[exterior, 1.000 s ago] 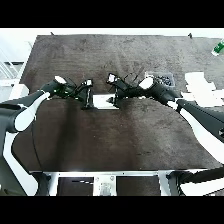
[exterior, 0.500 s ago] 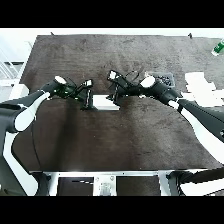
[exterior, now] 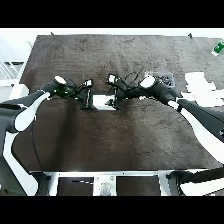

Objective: Fold the box and place the chain.

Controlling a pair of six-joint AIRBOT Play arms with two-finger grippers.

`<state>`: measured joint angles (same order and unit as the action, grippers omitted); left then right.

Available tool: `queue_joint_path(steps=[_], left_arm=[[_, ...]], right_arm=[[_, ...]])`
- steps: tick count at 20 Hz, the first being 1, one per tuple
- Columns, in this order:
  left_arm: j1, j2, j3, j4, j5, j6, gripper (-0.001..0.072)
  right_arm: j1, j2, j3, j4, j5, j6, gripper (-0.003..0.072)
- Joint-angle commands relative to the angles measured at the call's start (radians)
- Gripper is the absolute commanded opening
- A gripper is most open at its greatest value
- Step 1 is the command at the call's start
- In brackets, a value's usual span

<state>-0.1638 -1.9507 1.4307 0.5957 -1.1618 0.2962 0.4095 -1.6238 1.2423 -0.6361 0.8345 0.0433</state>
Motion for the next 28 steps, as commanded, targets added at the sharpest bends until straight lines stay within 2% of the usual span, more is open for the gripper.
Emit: queue_joint_path(steps=[1,8,18,19,20,22,23,25,26,28], left_arm=[[0.000,0.001,0.001,0.000,0.002,-0.001,0.0488],[0.000,0.001,0.001,0.000,0.002,-0.001,0.0488],[0.000,0.001,0.001,0.000,0.002,-0.001,0.0488],[0.000,0.001,0.001,0.000,0.002,-0.001,0.0488],[0.000,0.001,0.001,0.000,0.002,-0.001,0.0488],[0.000,0.001,0.001,0.000,0.002,-0.001,0.0488],[0.000,0.001,0.001,0.000,0.002,-0.001,0.0488],[0.000,0.001,0.001,0.000,0.002,-0.001,0.0488],[0.000,0.001,0.001,0.000,0.002,-0.001,0.0488],[0.000,0.001,0.001,0.000,0.002,-0.001,0.0488]], right_arm=[[0.000,-0.031,0.000,-0.002,-0.013,0.000,0.0499],[0.001,-0.054,0.005,0.000,-0.137,-0.003,0.0499],[0.001,-0.039,0.062,0.019,-0.100,0.001,0.0491],[0.001,-0.038,0.062,0.019,-0.094,0.000,0.0462],[0.001,-0.039,0.062,0.019,-0.086,0.000,0.0393],[0.001,-0.039,0.061,0.018,-0.067,0.000,0.0381],[0.001,-0.039,0.061,0.018,-0.062,0.000,0.0330],[0.001,-0.039,0.061,0.015,-0.058,0.000,0.0319],[0.001,-0.039,0.061,0.014,-0.059,0.000,0.0263],[0.000,-0.039,0.053,0.014,-0.060,0.001,0.0252]])
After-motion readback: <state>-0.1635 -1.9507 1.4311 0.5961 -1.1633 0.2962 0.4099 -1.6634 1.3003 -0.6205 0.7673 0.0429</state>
